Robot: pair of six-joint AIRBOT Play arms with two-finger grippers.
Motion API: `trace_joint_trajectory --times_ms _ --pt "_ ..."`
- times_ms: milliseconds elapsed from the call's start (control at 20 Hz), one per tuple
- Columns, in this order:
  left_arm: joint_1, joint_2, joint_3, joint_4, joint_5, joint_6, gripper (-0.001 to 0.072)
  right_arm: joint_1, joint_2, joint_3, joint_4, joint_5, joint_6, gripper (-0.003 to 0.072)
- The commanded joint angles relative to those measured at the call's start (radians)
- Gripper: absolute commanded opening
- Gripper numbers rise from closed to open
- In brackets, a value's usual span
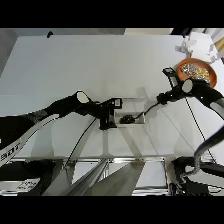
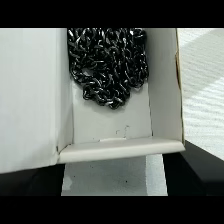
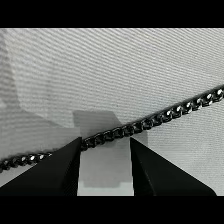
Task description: Fold the box and place the chain.
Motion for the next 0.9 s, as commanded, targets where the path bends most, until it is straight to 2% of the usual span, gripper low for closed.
trace_joint_trajectory --times_ms 0,650,700,850 --pt "0.0 0.001 0.0 0.0 0.023 0.0 0.0203 0.001 -0.003 0.001 0.006 0.001 0.0 0.0288" --pt "0.0 0.001 0.0 0.0 0.023 0.0 0.0203 0.001 -0.01 0.0 0.006 -0.001 0.0 0.0203" --pt "0.0 0.001 0.0 0.0 0.023 0.0 0.0203 0.001 -0.01 0.0 0.006 0.0 0.0 0.0148" --pt "0.0 0.001 0.0 0.0 0.023 0.0 0.0203 0.001 -0.009 0.0 0.006 0.011 -0.001 0.0042"
